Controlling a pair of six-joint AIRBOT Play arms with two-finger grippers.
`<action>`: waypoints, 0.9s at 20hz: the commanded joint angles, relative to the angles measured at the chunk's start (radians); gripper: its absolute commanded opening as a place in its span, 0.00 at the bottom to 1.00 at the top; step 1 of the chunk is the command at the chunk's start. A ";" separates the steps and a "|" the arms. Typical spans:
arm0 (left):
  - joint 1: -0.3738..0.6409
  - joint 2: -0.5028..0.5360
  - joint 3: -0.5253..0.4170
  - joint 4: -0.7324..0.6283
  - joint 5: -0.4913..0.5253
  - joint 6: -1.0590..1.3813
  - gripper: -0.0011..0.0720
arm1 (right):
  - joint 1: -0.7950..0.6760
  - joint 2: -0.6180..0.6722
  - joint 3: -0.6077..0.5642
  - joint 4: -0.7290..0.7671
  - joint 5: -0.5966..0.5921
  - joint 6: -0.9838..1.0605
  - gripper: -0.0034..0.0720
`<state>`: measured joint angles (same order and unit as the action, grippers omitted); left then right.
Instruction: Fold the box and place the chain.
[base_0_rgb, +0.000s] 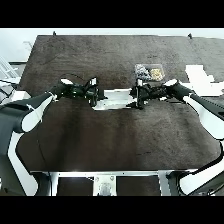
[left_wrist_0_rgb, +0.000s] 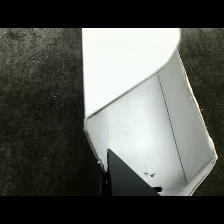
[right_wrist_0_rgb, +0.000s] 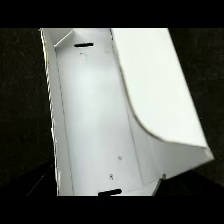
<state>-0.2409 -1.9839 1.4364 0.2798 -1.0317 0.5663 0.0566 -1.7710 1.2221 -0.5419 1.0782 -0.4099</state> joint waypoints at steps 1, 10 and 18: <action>0.001 0.000 0.000 -0.003 0.002 0.003 0.05 | 0.015 -0.041 0.032 -0.025 0.016 0.004 0.97; 0.001 0.000 0.000 -0.003 0.002 0.004 0.05 | 0.019 -0.085 0.067 -0.015 0.016 -0.068 0.96; 0.001 0.000 0.000 -0.002 0.002 0.004 0.05 | 0.010 -0.121 0.067 0.063 0.054 -0.108 0.95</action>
<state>-0.2405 -1.9842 1.4364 0.2764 -1.0279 0.5701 0.0719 -1.8778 1.2881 -0.5083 1.1114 -0.5049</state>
